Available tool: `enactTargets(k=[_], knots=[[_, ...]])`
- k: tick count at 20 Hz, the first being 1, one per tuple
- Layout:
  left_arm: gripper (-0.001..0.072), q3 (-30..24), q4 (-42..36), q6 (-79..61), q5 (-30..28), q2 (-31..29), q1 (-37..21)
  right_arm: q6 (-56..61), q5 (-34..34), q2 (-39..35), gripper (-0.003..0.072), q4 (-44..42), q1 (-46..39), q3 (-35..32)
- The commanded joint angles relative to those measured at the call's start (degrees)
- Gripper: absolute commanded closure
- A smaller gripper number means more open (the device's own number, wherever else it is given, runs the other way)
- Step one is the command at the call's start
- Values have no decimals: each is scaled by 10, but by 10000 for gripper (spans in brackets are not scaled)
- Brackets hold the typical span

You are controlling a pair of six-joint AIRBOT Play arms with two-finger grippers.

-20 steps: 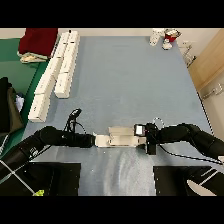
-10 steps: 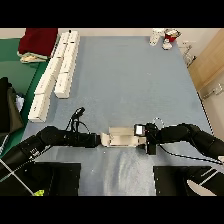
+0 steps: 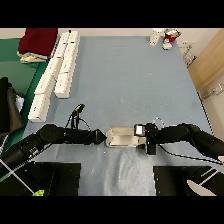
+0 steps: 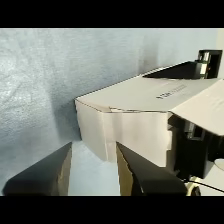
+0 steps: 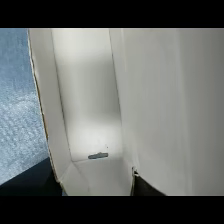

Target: Fold the box.

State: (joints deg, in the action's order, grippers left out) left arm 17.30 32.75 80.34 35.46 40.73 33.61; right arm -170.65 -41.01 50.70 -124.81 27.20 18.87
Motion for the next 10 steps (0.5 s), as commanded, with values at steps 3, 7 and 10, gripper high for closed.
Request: enactTargets(k=[3, 7, 10], knots=[[288, 2, -32, -2, 3, 4, 0, 0, 0, 0, 232, 0, 1, 0], [290, 17, -9, 22, 7, 11, 2, 0, 0, 0, 232, 0, 1, 0], [290, 52, 78, 107, 3, 43, 46, 0, 0, 0, 232, 0, 1, 0]])
